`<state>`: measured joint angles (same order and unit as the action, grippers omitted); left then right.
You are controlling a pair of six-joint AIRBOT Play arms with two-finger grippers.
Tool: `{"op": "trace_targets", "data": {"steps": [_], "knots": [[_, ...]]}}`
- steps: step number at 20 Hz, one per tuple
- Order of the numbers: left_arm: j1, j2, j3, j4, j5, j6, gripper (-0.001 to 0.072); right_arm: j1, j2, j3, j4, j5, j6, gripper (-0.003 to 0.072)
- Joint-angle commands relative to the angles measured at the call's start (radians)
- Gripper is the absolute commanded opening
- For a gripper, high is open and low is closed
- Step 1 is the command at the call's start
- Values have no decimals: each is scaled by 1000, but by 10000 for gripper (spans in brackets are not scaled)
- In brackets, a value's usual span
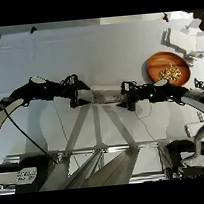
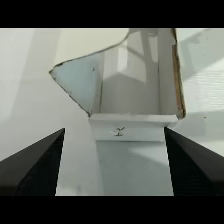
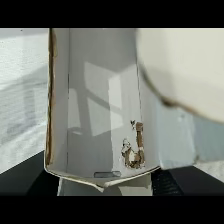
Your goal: Fold the box and place the chain.
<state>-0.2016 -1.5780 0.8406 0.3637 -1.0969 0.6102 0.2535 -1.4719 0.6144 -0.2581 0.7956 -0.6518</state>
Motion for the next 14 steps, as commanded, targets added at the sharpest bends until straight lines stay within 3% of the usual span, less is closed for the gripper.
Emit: {"op": "trace_targets", "data": {"steps": [1,14], "knots": [[2,-21,-1,-8,-31,59,699,1,1,0,3,1,0,508],[1,-21,0,11,-29,59,699,1,1,0,3,1,0,508]]}}
